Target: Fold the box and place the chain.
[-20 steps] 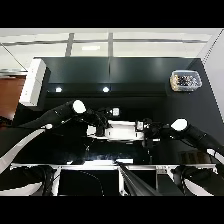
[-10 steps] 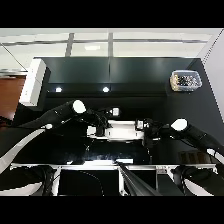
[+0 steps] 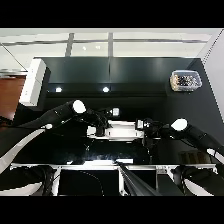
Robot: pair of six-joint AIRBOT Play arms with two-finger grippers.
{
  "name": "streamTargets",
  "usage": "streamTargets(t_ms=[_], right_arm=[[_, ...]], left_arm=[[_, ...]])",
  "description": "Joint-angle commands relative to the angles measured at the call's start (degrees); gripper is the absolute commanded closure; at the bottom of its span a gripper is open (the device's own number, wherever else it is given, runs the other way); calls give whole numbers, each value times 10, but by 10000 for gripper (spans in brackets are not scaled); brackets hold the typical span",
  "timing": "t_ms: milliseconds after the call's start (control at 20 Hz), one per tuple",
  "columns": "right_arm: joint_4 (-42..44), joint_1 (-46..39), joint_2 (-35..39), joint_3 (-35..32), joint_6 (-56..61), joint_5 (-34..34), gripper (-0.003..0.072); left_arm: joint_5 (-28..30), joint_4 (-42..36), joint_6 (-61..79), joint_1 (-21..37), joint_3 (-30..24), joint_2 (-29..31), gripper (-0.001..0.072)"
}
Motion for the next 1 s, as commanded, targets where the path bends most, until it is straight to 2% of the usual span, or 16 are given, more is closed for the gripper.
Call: streamTargets(t_ms=[0,100,250,350,450,500,550,600,650,700,750,850,950], right_arm=[[-2,1,0,0,0,1,222],[-2,1,0,0,0,1,221],[-2,1,0,0,0,1,222],[-2,1,0,0,0,1,222],[-2,1,0,0,0,1,222],[-2,1,0,0,0,1,222],[-2,1,0,0,0,1,222],[-2,1,0,0,0,1,222],[-2,1,0,0,0,1,222],[-2,1,0,0,0,1,222],[-2,1,0,0,0,1,222],[-2,1,0,0,0,1,222],[-2,1,0,0,0,1,222]], left_arm=[[-6,12,-1,1,0,3,633],[-6,12,-1,1,0,12,408],[-9,44,-60,4,0,46,215],[-38,89,-120,12,0,74,56],[-81,130,-211,26,0,102,55],[-103,144,-255,33,0,116,59],[-127,155,-302,40,0,131,157],[-147,164,-336,43,0,143,338],[-165,175,-360,43,0,153,624],[-185,169,-370,43,-1,163,680],[-191,145,-398,43,-2,168,680],[-183,26,-432,42,-19,170,680],[-123,-89,-424,40,-47,168,679]])
